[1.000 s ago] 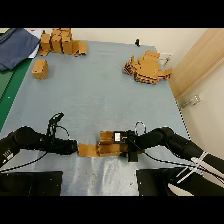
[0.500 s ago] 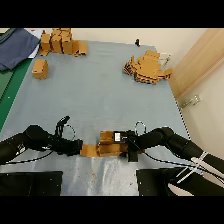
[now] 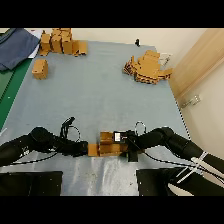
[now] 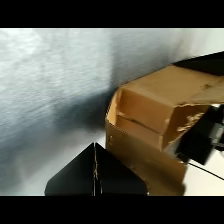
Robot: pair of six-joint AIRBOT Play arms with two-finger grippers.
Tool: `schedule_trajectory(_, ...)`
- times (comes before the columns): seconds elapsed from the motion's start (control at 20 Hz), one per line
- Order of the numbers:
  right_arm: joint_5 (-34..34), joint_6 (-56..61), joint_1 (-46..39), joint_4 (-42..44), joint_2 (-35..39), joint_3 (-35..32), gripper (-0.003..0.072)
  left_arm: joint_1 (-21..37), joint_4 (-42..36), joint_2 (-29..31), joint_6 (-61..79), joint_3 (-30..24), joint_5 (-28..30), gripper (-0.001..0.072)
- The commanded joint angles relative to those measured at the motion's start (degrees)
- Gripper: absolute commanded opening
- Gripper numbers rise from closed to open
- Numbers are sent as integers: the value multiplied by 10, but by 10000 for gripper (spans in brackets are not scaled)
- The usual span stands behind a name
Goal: Fold the box.
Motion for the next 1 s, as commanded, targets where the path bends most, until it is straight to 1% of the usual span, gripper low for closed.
schedule_trajectory(0.0,0,0,0,0,0,0,465,-13,-61,2,34,14,-4,12)
schedule_trajectory(0.15,0,0,0,0,0,0,465,-36,-57,0,28,29,14,13)
schedule_trajectory(0.3,0,0,0,0,0,0,465,-37,-57,0,29,38,25,17)
schedule_trajectory(0.35,0,0,0,0,0,0,465,-37,-57,0,29,41,23,58)
schedule_trajectory(0.4,0,0,0,0,0,0,466,-37,-58,0,28,42,24,341)
schedule_trajectory(0.7,0,0,0,0,0,0,465,-37,-52,0,-2,42,26,344)
schedule_trajectory(0.95,0,0,0,0,0,0,465,-37,-51,0,-28,42,-7,345)
